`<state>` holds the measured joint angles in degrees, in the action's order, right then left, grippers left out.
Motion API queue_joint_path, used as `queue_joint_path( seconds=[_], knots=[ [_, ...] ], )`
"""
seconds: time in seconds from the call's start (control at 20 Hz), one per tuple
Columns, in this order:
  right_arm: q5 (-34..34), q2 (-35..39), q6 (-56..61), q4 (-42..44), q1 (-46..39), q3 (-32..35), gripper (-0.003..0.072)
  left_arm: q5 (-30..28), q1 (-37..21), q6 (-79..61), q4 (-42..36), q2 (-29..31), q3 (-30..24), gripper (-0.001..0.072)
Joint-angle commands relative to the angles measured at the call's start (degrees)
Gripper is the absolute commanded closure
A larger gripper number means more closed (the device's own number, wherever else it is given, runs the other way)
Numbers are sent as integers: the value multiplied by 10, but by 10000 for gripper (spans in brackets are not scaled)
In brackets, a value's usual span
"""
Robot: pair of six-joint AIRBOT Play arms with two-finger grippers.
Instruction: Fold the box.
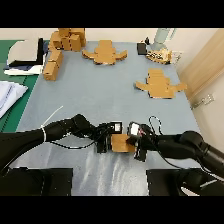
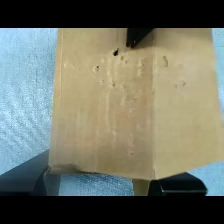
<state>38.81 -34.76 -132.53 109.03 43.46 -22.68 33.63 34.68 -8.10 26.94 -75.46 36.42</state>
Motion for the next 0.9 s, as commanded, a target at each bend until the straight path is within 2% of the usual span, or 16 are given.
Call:
queue_joint_path(
  seconds=[0.0,0.1,0.25,0.3,0.35,0.55,0.65,0.85],
  knots=[
    [-68,27,1,-72,72,31,498,0,0,0,0,0,0,222],
    [-67,24,0,-78,97,39,379,0,0,0,0,0,0,222],
    [-69,6,0,-93,101,39,371,0,0,0,0,0,0,221],
    [-69,-3,0,-92,101,39,224,0,0,0,0,0,0,222],
    [-69,-13,-4,-96,101,39,153,0,0,0,0,0,0,222],
    [-117,-33,-6,-147,101,38,176,0,0,0,0,0,0,222],
    [-117,-32,-5,-151,103,32,175,0,0,0,0,0,0,221],
    [-97,-5,-5,-67,128,30,154,0,0,0,0,0,0,222]
  ],
)
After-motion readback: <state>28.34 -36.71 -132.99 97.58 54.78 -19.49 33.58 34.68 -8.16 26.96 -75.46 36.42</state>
